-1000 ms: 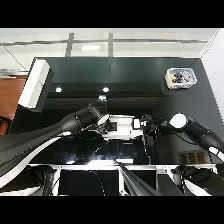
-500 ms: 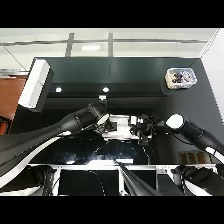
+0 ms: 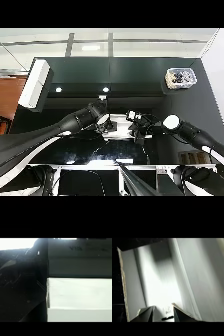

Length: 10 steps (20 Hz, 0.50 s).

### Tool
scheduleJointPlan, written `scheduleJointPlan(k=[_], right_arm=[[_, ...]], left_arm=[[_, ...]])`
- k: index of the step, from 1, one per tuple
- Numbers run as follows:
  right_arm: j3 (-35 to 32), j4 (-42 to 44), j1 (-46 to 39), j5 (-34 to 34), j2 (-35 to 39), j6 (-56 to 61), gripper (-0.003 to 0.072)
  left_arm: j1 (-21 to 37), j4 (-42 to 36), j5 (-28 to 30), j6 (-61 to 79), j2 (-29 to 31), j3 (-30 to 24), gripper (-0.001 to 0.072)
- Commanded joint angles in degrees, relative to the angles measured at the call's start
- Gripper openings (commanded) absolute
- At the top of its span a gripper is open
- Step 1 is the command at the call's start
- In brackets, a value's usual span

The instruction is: Fold the box and place the chain.

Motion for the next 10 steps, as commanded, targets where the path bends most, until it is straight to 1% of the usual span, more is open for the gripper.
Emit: scheduleJointPlan(k=[1, 2, 3, 4, 5, 7, 10], right_arm=[[0.0, -3.3, 0.1, 0.2, -0.1, 6.0, 0.0094], [0.0, -3.6, 0.1, 0.4, -0.1, 6.1, 0.0137], [0.0, -3.3, 0.1, 0.4, -0.1, 6.2, 0.0333], [0.0, -3.7, 0.1, 0.9, -0.1, 6.3, 0.0113], [0.0, -4.7, 0.0, 1.4, -0.1, 7.1, 0.0016], [0.8, -7.5, -0.6, 3.8, 0.5, 14.4, 0.0015], [4.9, -19.0, -6.3, 13.9, 5.0, 37.7, 0.0015]], left_arm=[[0.0, -0.3, 0.0, 0.0, 0.0, 0.1, 0.0030], [0.0, -0.3, 0.0, 0.0, 0.0, 0.1, 0.0031], [0.0, -0.3, 0.0, 0.0, 0.0, 0.1, 0.0030], [0.0, -0.3, -0.1, 0.0, 0.0, 0.1, 0.0030], [0.0, -0.5, -0.1, 0.0, 0.0, 0.1, 0.0030], [0.0, -0.5, 0.0, 0.0, 0.0, 0.1, 0.0031], [0.0, -0.3, 0.2, 0.0, 0.0, 0.1, 0.0030]])
